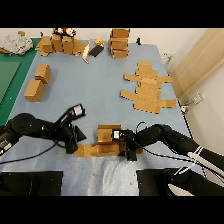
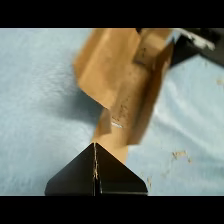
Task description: Fold the box.
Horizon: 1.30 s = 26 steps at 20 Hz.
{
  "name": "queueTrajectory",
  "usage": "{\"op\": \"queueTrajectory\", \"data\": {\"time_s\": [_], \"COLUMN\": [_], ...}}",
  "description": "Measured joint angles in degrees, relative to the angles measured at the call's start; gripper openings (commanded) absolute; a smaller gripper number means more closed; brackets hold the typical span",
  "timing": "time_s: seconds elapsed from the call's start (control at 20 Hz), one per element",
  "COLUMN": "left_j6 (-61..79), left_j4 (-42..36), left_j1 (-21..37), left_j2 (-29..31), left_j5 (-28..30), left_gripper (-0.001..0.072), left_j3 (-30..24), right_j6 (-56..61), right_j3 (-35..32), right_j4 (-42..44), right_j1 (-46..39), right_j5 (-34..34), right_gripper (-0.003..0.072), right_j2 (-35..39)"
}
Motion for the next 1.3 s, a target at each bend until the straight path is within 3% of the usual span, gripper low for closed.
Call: {"op": "queueTrajectory", "data": {"time_s": [0.15, 0.25, 0.5, 0.55, 0.6, 0.85, 0.9, 0.95, 1.3], "left_j6": [6.0, 9.0, 13.4, 14.1, 14.7, 16.0, 16.0, 16.0, 16.2], "left_j4": [1.8, 2.7, 3.8, 3.8, 4.0, 3.8, 3.6, 3.3, -1.9], "left_j1": [-3.2, -5.6, -9.1, -9.8, -10.4, -11.5, -11.6, -11.7, -13.2], "left_j2": [1.9, 2.3, 2.7, 2.7, 2.7, -0.8, -2.1, -3.4, -8.7], "left_j5": [-0.9, -1.2, 2.2, 3.1, 4.3, 11.4, 12.5, 13.4, 15.5], "left_gripper": [0.0015, 0.0373, 0.0367, 0.0516, 0.0620, 0.0621, 0.0670, 0.0668, 0.0668], "left_j3": [-2.6, -4.2, -7.4, -7.8, -8.2, -9.0, -9.0, -8.7, -6.8], "right_j6": [0.0, 0.0, 0.0, 0.0, 0.0, 0.0, 0.0, 0.0, 0.0], "right_j3": [0.0, 0.0, 0.0, 0.0, 0.0, 0.0, 0.0, 0.0, 0.0], "right_j4": [0.0, 0.0, 0.0, 0.0, 0.0, 0.0, 0.0, 0.0, 0.0], "right_j1": [0.0, 0.0, 0.0, 0.0, 0.0, 0.0, 0.0, 0.0, 0.0], "right_j5": [0.0, 0.0, 0.0, 0.0, 0.0, 0.0, 0.0, 0.0, 0.0], "right_gripper": [0.0497, 0.0497, 0.0497, 0.0497, 0.0497, 0.0497, 0.0497, 0.0497, 0.0497], "right_j2": [0.0, 0.0, 0.0, 0.0, 0.0, 0.0, 0.0, 0.0, 0.0]}}
